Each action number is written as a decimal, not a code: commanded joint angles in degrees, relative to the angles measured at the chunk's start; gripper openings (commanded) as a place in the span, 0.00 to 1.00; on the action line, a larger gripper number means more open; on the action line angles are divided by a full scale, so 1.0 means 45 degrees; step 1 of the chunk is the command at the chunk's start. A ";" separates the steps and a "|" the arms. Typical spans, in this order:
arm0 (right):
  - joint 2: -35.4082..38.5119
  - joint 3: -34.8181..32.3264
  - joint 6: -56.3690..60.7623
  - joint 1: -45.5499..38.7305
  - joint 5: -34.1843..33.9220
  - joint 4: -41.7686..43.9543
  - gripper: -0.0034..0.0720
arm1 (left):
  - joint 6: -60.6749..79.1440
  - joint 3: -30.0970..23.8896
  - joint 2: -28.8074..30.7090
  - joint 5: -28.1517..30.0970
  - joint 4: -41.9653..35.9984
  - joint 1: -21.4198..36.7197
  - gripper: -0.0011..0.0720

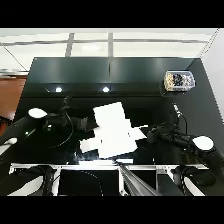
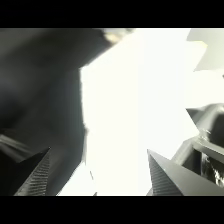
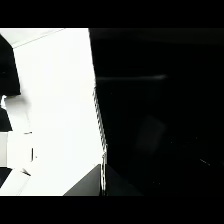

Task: Fold the box and place the chain.

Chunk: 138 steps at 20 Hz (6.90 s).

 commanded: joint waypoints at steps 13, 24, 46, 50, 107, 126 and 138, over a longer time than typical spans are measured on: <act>0.0019 -0.0024 0.0296 0.0141 0.0053 -0.0029 0.07 | 0.4493 0.3711 -0.4512 -0.3526 0.1263 -0.1059 0.83; 0.0019 0.1122 0.0855 -0.0214 0.0913 -0.2618 0.83 | 0.5221 0.4546 -0.4755 -0.3857 0.2395 -0.1107 0.05; -0.0641 0.3667 -0.3657 -0.0418 0.2948 -0.9015 0.83 | 1.2211 0.2516 -0.1923 0.2249 0.2618 -0.3390 0.05; -0.0835 0.2900 -0.4206 0.1141 0.2356 -0.8927 0.83 | 1.2206 0.2516 -0.2050 0.2244 0.2599 -0.3410 0.05; -0.5289 0.3973 -1.2279 0.1914 0.1700 -0.2662 0.98 | 1.2211 0.2516 -0.2050 0.2157 0.2603 -0.3410 0.05; -0.6800 0.3774 -1.3527 0.3016 0.0185 -0.2939 0.98 | 1.2206 0.2516 -0.2050 0.2152 0.2599 -0.3410 0.05; -0.6800 0.3779 -1.2745 0.2982 0.0194 -0.3424 0.97 | 1.2201 0.2516 -0.2050 0.2157 0.2599 -0.3410 0.05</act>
